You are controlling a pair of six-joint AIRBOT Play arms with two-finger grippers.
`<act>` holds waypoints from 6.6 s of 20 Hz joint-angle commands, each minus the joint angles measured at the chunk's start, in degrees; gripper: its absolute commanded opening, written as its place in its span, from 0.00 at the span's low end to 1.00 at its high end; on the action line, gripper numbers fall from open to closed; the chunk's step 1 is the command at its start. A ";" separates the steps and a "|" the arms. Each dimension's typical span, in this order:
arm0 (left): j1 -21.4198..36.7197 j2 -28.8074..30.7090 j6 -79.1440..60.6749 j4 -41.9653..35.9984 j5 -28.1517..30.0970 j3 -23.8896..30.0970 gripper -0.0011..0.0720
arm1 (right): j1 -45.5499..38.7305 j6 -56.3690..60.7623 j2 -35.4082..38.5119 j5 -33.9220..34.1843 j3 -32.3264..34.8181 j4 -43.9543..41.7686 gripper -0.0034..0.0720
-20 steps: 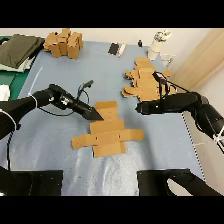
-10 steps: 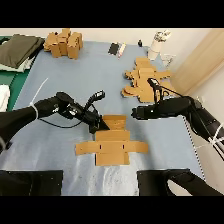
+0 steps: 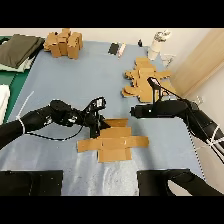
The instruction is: Fold the box.
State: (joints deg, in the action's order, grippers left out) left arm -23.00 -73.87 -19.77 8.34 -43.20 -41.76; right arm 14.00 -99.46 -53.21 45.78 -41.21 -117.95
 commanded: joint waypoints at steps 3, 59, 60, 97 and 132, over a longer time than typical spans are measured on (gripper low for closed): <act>-0.24 -2.58 -5.75 -0.83 2.69 0.50 0.03 | 0.07 0.02 -0.04 -5.46 0.04 0.20 0.05; -7.80 3.26 -7.74 0.63 20.50 -0.35 0.03 | 0.07 -0.66 -2.12 -9.29 0.11 0.94 0.05; -8.24 3.61 -7.76 0.39 21.62 0.24 0.03 | 0.07 -0.66 -2.12 -9.22 0.11 0.94 0.05; -4.13 3.61 -37.94 -19.93 8.09 9.22 0.03 | 0.09 -0.59 -2.12 -12.41 0.09 -0.42 0.05; -5.51 4.66 -47.12 -25.64 15.65 9.60 0.03 | 2.16 -0.59 -2.08 -14.34 0.09 0.72 0.05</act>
State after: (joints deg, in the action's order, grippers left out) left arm -29.41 -68.16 -62.81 -14.90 -27.59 -30.81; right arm 16.10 -100.09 -55.33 32.21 -41.12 -117.21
